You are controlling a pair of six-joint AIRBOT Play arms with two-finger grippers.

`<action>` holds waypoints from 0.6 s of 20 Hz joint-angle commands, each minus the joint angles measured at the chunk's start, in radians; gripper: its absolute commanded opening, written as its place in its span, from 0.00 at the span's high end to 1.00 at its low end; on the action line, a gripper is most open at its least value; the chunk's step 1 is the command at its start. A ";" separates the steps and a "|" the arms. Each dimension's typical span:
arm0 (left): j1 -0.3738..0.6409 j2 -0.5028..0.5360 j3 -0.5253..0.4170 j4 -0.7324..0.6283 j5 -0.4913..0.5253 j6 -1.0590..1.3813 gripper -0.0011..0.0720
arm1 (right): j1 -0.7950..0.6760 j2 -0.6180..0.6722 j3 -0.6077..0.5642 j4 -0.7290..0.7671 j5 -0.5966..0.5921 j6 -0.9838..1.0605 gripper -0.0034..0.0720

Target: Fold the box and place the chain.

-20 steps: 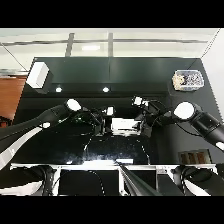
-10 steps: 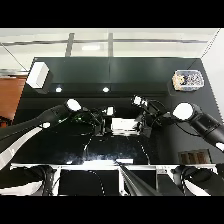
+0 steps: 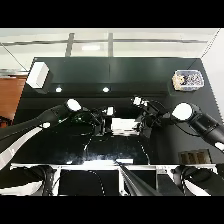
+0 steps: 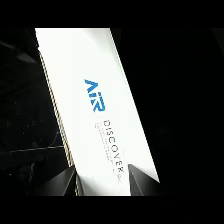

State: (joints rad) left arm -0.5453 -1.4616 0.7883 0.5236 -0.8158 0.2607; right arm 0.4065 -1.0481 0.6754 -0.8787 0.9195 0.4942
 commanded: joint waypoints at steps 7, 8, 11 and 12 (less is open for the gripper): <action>0.000 -0.001 0.000 0.000 0.000 0.000 0.35 | 0.001 -0.001 -0.002 -0.001 0.015 0.000 0.44; 0.000 -0.001 0.000 0.000 0.000 0.000 0.35 | 0.001 -0.001 -0.002 -0.001 0.015 0.000 0.44; 0.000 -0.001 0.000 0.000 0.000 0.000 0.35 | 0.001 -0.002 -0.021 -0.001 0.010 0.000 0.44; 0.000 -0.001 0.000 0.000 0.000 0.000 0.35 | 0.001 -0.002 -0.028 -0.001 0.005 0.000 0.44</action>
State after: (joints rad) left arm -0.5453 -1.4616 0.7883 0.5236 -0.8158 0.2611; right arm 0.4065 -1.0492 0.6621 -0.8783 0.9291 0.4923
